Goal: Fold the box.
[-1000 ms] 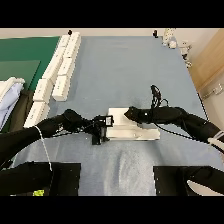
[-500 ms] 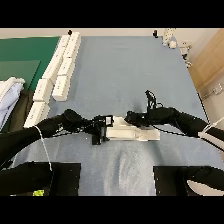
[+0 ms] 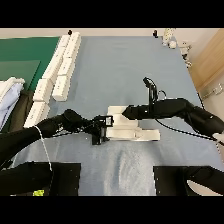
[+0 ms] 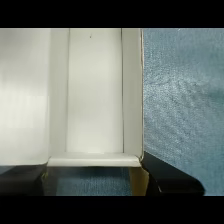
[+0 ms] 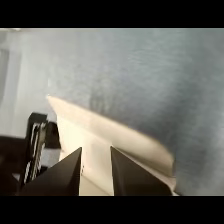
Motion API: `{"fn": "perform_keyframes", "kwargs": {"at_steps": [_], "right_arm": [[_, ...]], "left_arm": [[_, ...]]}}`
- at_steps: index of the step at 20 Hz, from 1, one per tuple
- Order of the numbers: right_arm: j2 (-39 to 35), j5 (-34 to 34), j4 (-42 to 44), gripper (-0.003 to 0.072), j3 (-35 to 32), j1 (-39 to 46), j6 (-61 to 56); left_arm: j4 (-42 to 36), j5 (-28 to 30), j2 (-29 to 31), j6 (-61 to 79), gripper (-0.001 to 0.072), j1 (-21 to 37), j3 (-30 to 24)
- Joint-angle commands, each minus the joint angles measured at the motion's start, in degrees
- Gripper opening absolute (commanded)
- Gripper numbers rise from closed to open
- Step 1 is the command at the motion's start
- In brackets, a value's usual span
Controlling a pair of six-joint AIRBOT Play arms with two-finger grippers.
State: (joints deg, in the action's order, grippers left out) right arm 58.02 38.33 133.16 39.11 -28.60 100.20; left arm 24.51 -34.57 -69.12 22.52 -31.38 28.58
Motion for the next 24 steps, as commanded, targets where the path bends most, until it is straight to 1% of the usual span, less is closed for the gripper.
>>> {"fn": "perform_keyframes", "kwargs": {"at_steps": [1, 3, 4, 5, 6, 7, 8, 9, 10, 11, 13, 16, 18, 23, 24], "right_arm": [[-7.41, 11.96, -9.62, 0.0283, 1.62, -0.04, 4.85], [-10.51, 24.81, -11.45, 0.0284, 1.33, -0.04, 14.75], [-11.65, 29.97, -11.98, 0.0284, 0.87, -0.04, 17.81], [-12.70, 33.83, -13.38, 0.0284, 0.09, -0.04, 19.47], [-13.53, 35.76, -16.31, 0.0285, -0.92, -0.04, 20.52], [-14.19, 35.80, -20.61, 0.0357, -2.29, -0.04, 21.99], [-14.23, 34.91, -23.65, 0.0467, -3.63, -0.04, 24.74], [-13.94, 32.41, -26.32, 0.0528, -4.98, -0.04, 27.65], [-13.62, 28.72, -29.09, 0.0555, -6.16, -0.04, 30.16], [-13.07, 25.40, -30.77, 0.0555, -6.82, -0.04, 33.29], [-11.21, 18.95, -31.32, 0.0609, -6.99, -0.07, 38.88], [-8.15, 13.00, -30.77, 0.0609, -6.99, -0.79, 42.42], [-6.71, 12.57, -29.64, 0.0588, -6.97, -1.60, 42.60], [-4.31, 11.19, -27.89, 0.0587, -6.93, -2.93, 46.51], [-3.89, 11.21, -26.53, 0.0556, -6.93, -2.93, 47.50]], "left_arm": [[-0.09, 0.04, 0.02, -0.02, 0.0468, -0.02, 0.04], [-0.09, 0.00, 0.02, -0.02, 0.0468, -0.02, 0.04], [-0.07, 0.02, 0.02, -0.02, 0.0468, -0.02, 0.04], [-0.09, 0.02, 0.02, -0.02, 0.0468, -0.02, 0.04], [-0.07, 0.02, 0.02, -0.02, 0.0468, -0.02, 0.04], [-0.07, 0.02, 0.02, -0.02, 0.0467, -0.02, 0.04], [-0.09, 0.02, 0.02, -0.02, 0.0468, -0.02, 0.04], [-0.07, 0.02, 0.02, -0.04, 0.0468, -0.02, 0.04], [-0.07, 0.02, 0.02, -0.02, 0.0468, -0.02, 0.04], [-0.07, 0.09, 0.02, -0.02, 0.0468, 0.00, 0.04], [-0.09, 0.00, 0.02, -0.02, 0.0468, -0.02, 0.04], [-0.07, 0.02, 0.02, -0.02, 0.0468, -0.02, 0.04], [-0.07, 0.04, 0.02, -0.02, 0.0468, -0.02, 0.04], [-0.07, 0.07, 0.02, -0.02, 0.0468, -0.02, 0.04], [-0.09, 0.02, 0.02, -0.02, 0.0468, -0.02, 0.04]]}}
